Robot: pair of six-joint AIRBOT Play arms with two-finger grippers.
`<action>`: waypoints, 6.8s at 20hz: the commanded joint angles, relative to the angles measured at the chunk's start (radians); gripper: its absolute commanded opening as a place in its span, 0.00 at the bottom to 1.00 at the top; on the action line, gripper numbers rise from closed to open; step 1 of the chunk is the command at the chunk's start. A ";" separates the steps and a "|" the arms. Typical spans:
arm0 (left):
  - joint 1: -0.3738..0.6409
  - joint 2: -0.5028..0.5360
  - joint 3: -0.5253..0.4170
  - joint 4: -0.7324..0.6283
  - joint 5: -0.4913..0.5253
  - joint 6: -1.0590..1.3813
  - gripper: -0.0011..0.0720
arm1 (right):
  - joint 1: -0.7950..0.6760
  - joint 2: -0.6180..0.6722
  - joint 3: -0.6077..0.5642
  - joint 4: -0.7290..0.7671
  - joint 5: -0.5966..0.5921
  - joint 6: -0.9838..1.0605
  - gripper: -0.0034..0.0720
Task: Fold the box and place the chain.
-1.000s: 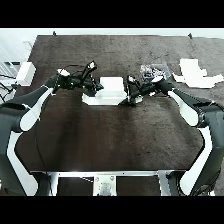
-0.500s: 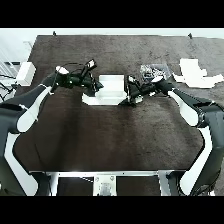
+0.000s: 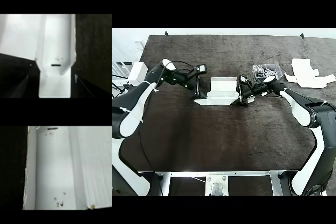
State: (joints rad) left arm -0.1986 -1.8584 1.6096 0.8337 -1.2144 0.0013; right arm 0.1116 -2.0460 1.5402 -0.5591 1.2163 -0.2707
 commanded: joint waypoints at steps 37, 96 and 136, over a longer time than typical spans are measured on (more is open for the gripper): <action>-0.093 -0.047 -0.044 -0.108 0.177 0.000 0.55 | 0.000 0.000 0.000 0.001 0.000 0.000 0.82; 0.087 -0.024 -0.185 -0.095 0.093 -1.049 0.04 | 0.000 0.000 0.000 0.001 0.000 0.000 0.82; 0.082 -0.051 -0.073 -0.184 0.013 -0.933 0.09 | 0.000 0.000 0.000 0.001 0.000 0.000 0.82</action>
State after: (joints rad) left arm -0.1181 -1.9224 1.5261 0.6693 -1.1881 -0.9409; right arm 0.1104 -2.0460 1.5402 -0.5579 1.2160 -0.2707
